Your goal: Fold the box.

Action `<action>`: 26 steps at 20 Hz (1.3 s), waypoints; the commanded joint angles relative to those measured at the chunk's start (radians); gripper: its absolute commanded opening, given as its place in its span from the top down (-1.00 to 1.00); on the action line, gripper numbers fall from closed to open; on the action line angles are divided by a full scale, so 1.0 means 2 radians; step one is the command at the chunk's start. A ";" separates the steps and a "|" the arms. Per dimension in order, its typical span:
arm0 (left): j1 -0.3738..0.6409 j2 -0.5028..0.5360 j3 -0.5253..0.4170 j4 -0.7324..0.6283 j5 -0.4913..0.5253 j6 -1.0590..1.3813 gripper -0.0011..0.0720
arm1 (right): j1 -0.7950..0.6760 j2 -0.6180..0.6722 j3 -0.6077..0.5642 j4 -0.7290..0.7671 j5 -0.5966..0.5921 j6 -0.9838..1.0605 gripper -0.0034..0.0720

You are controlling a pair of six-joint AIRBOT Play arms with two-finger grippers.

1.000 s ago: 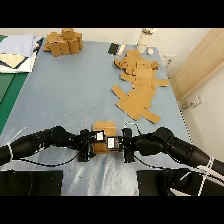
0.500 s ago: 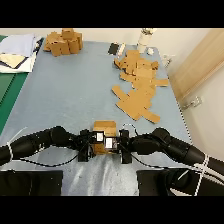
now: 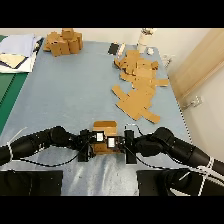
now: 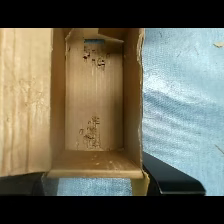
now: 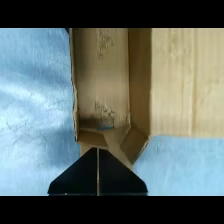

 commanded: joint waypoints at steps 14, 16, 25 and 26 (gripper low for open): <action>0.000 0.000 0.000 0.000 0.000 0.001 -0.46 | -0.008 0.006 -0.014 -0.032 0.071 0.029 0.28; 0.000 0.000 0.000 0.000 0.000 0.001 -0.46 | -0.008 0.006 -0.014 0.008 0.055 0.003 0.33; 0.000 0.000 0.000 0.000 0.000 0.001 -0.46 | -0.008 -0.010 -0.014 0.037 0.091 -0.056 0.67; 0.000 0.000 0.000 0.000 0.000 0.001 -0.46 | -0.008 -0.013 -0.014 0.042 0.097 -0.059 0.67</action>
